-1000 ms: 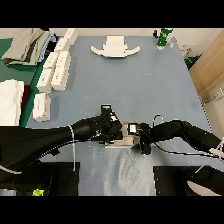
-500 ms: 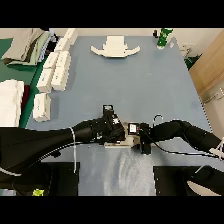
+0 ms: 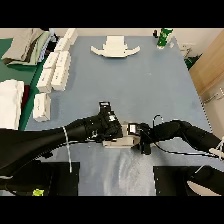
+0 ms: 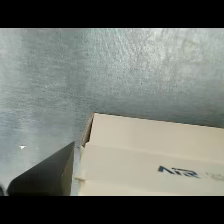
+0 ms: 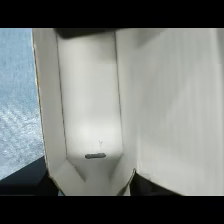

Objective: Fold the box.

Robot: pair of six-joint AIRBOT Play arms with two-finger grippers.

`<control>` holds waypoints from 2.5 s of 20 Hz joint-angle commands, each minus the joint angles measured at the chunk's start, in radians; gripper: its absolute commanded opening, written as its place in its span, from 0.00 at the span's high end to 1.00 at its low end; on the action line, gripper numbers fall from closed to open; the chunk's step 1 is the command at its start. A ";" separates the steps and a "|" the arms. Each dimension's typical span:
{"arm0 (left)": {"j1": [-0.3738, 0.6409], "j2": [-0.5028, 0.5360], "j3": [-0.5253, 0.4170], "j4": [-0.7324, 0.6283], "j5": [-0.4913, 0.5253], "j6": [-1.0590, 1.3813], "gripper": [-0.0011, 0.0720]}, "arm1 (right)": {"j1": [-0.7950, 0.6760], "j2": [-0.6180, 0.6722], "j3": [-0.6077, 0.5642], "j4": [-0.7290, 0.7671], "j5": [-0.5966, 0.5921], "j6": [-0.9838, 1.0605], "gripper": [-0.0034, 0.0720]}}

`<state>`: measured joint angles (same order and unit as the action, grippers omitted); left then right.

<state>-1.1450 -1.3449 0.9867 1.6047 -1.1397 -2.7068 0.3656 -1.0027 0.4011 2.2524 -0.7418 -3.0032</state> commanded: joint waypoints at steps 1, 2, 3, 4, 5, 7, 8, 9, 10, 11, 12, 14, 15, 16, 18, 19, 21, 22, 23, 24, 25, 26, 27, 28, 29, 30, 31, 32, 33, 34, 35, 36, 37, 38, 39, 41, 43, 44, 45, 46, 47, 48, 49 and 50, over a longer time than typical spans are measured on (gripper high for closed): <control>0.014 0.031 -0.008 0.001 0.008 0.021 0.50 | 0.000 0.000 0.000 -0.001 0.000 0.002 0.36; 0.014 0.029 -0.015 0.000 0.028 0.021 0.50 | 0.000 0.000 0.000 -0.001 0.000 0.002 0.36; 0.014 0.028 -0.025 -0.009 0.055 0.021 0.50 | 0.000 0.000 0.000 -0.001 0.000 0.002 0.36; 0.014 0.027 -0.036 -0.013 0.074 0.021 0.50 | 0.000 0.000 0.000 -0.001 0.000 0.002 0.36; 0.014 0.027 -0.043 -0.015 0.073 0.021 0.50 | 0.000 0.000 0.000 -0.001 0.000 0.002 0.36; 0.014 0.028 -0.054 -0.027 0.055 0.023 0.50 | 0.000 0.000 0.000 -0.001 0.000 0.002 0.36; 0.014 0.031 -0.058 -0.042 0.058 0.034 0.50 | 0.000 0.000 0.000 -0.001 0.000 0.002 0.36; 0.014 0.033 -0.060 -0.064 0.056 0.051 0.50 | 0.000 0.000 0.000 -0.001 0.000 0.002 0.36; 0.014 0.033 -0.062 -0.075 0.056 0.059 0.50 | 0.000 0.000 0.000 -0.001 0.000 0.002 0.36; 0.014 0.033 -0.066 -0.085 0.057 0.067 0.50 | 0.000 0.000 0.000 -0.001 0.000 0.002 0.36; 0.014 0.034 -0.072 -0.093 0.058 0.069 0.50 | 0.000 0.000 0.000 -0.001 0.000 0.002 0.36; 0.014 0.038 -0.087 -0.132 0.058 0.098 0.50 | 0.000 0.000 0.000 -0.001 0.000 0.002 0.36; 0.014 0.038 -0.090 -0.142 0.058 0.105 0.50 | 0.000 0.000 0.000 -0.001 0.000 0.002 0.36; 0.015 0.038 -0.092 -0.141 0.063 0.104 0.50 | 0.000 0.000 0.000 -0.001 0.000 0.002 0.36; 0.027 0.037 -0.092 -0.138 0.110 0.103 0.60 | 0.000 0.000 0.000 -0.001 0.000 0.002 0.36; 0.032 0.037 -0.092 -0.133 0.133 0.103 0.75 | 0.000 0.000 0.000 -0.001 0.000 0.002 0.36; 0.040 0.035 -0.092 -0.115 0.153 0.096 0.75 | 0.000 0.000 0.000 -0.001 0.000 0.002 0.36; 0.042 0.034 -0.092 -0.115 0.153 0.096 0.75 | 0.000 0.000 0.000 -0.001 0.000 0.002 0.36; 0.042 0.034 -0.092 -0.115 0.154 0.097 0.75 | 0.000 0.000 0.000 -0.001 0.000 0.002 0.36; 0.042 0.034 -0.092 -0.115 0.153 0.096 0.75 | 0.000 0.000 0.000 -0.001 0.000 0.002 0.36; 0.042 0.034 -0.092 -0.115 0.153 0.096 0.75 | 0.000 0.000 0.000 -0.001 0.000 0.002 0.36; 0.042 0.034 -0.092 -0.114 0.153 0.096 0.75 | 0.000 0.000 0.000 -0.001 0.000 0.002 0.36; 0.042 0.031 -0.092 -0.114 0.153 0.096 0.76 | 0.000 0.000 0.000 -0.001 0.000 0.002 0.36; 0.042 0.026 -0.092 -0.115 0.152 0.097 0.97 | 0.000 0.000 0.000 -0.001 0.000 0.002 0.36; 0.041 0.021 -0.092 -0.114 0.152 0.091 0.96 | 0.000 0.000 0.000 -0.001 0.000 0.002 0.36; 0.041 0.018 -0.092 -0.115 0.151 0.089 0.96 | 0.000 0.000 0.000 -0.001 0.000 0.002 0.36; 0.041 0.017 -0.092 -0.114 0.151 0.089 0.96 | 0.000 0.000 0.000 -0.001 0.000 0.002 0.36; 0.042 0.018 -0.092 -0.114 0.150 0.089 0.96 | 0.000 0.000 0.000 -0.001 0.000 0.002 0.36; 0.042 0.017 -0.092 -0.115 0.148 0.089 0.96 | 0.000 0.000 0.000 -0.001 0.000 0.002 0.36; 0.042 0.017 -0.092 -0.116 0.143 0.089 0.96 | 0.000 0.000 0.000 -0.001 0.000 0.002 0.36; 0.042 0.018 -0.092 -0.116 0.137 0.089 0.96 | 0.000 0.000 0.000 -0.001 0.000 0.002 0.36; 0.042 0.018 -0.092 -0.116 0.135 0.089 0.94 | 0.000 0.000 0.000 -0.001 0.000 0.002 0.36; 0.042 0.018 -0.092 -0.116 0.136 0.089 0.58 | 0.000 0.000 0.000 -0.001 0.000 0.002 0.36; 0.042 0.017 -0.092 -0.116 0.135 0.087 0.40 | 0.000 0.000 0.000 -0.001 0.000 0.002 0.36; 0.042 0.018 -0.092 -0.116 0.136 0.085 0.40 | 0.000 0.000 0.000 -0.001 0.000 0.002 0.36; 0.042 0.017 -0.092 -0.114 0.135 0.080 0.40 | 0.000 0.000 0.000 -0.001 0.000 0.002 0.36; 0.042 0.017 -0.092 -0.106 0.130 0.072 0.41 | 0.000 0.000 0.000 -0.001 0.000 0.002 0.36; 0.042 0.017 -0.092 -0.100 0.123 0.065 0.41 | 0.000 0.000 0.000 -0.001 0.000 0.002 0.36; 0.042 0.017 -0.092 -0.096 0.117 0.063 0.57 | 0.000 0.000 0.000 -0.001 0.000 0.002 0.36; 0.042 0.017 -0.092 -0.092 0.116 0.063 0.67 | 0.000 0.000 0.000 -0.001 0.000 0.002 0.36; 0.041 0.017 -0.092 -0.088 0.119 0.062 0.67 | 0.000 0.000 0.000 -0.001 0.000 0.002 0.36; 0.041 0.017 -0.092 -0.081 0.120 0.056 0.67 | 0.000 0.000 0.000 -0.001 0.000 0.002 0.36; 0.041 0.017 -0.092 -0.069 0.119 0.038 0.67 | 0.000 0.000 0.000 -0.001 0.000 0.002 0.36; 0.041 0.017 -0.092 -0.058 0.119 0.031 0.67 | 0.000 0.000 0.000 -0.001 0.000 0.002 0.36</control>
<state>-1.1038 -1.3281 0.8944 1.5185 -1.0161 -2.6518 0.3656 -1.0023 0.4011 2.2520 -0.7410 -3.0020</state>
